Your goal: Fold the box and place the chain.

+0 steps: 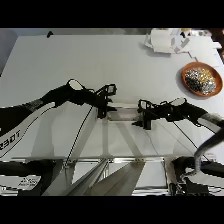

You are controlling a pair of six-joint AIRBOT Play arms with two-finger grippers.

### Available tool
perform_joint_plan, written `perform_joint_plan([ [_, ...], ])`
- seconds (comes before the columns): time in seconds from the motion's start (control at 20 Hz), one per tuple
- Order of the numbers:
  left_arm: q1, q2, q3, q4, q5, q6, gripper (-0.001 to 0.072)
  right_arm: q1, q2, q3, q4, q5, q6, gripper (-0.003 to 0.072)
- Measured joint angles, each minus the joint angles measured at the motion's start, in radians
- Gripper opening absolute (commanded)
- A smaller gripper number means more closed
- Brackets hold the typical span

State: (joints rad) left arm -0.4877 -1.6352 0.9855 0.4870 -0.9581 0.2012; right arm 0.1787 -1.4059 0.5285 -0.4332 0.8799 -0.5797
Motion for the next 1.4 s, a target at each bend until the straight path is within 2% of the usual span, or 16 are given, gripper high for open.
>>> perform_joint_plan([
  [0.05,0.000,0.000,0.000,0.000,0.000,0.000,0.0009,0.000,0.000,0.000,0.000,0.000,0.000,0.0437],
  [1.2,0.000,-0.001,-0.001,-0.026,-0.006,0.000,0.0010,0.000,0.000,0.000,0.000,-0.001,-0.001,0.0438],
  [1.25,0.000,-0.001,-0.001,-0.027,-0.010,0.000,0.0069,0.000,0.000,0.000,0.000,-0.001,-0.001,0.0438],
  [1.35,0.000,0.000,-0.001,-0.031,-0.022,-0.002,0.0481,0.000,0.000,0.000,0.000,-0.001,-0.001,0.0438],
  [1.4,0.000,0.005,-0.001,-0.027,-0.028,-0.004,0.0530,0.000,0.000,0.000,0.000,-0.001,-0.002,0.0438],
])
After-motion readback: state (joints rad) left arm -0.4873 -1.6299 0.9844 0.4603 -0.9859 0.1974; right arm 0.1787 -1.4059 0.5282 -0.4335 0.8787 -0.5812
